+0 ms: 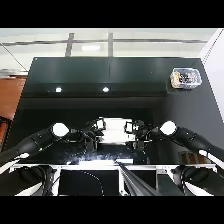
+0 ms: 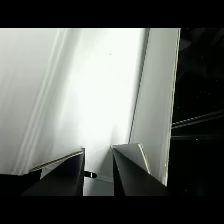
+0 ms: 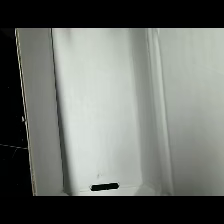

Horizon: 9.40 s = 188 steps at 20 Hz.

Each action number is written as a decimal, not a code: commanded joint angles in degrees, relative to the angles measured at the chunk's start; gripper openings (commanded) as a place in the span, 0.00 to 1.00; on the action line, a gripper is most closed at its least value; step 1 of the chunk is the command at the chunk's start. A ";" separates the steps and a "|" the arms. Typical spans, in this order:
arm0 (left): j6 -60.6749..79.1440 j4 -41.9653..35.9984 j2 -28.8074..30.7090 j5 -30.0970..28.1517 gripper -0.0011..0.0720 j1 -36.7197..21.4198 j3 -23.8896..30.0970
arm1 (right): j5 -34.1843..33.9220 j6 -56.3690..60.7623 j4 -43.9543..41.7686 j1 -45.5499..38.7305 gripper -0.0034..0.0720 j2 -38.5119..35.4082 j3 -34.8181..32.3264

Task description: Fold the box and place the chain.

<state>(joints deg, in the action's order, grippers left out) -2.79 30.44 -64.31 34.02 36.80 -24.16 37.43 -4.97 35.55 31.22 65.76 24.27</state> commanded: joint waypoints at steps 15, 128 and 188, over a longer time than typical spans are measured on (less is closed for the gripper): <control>-3.98 7.43 7.69 1.27 0.05 -3.69 -0.02 | 0.02 0.07 -0.15 0.02 0.40 0.04 -0.02; -128.19 55.23 -16.39 23.87 0.30 15.74 -29.62 | 0.02 0.07 -0.15 0.02 0.29 0.04 -0.02; -130.68 57.20 -16.46 25.18 0.05 15.67 -29.62 | 1.88 17.20 12.07 4.59 0.40 -8.68 0.72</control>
<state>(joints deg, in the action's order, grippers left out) -133.47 87.46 -80.77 59.02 52.49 -53.74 38.33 12.03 46.83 35.79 57.08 24.97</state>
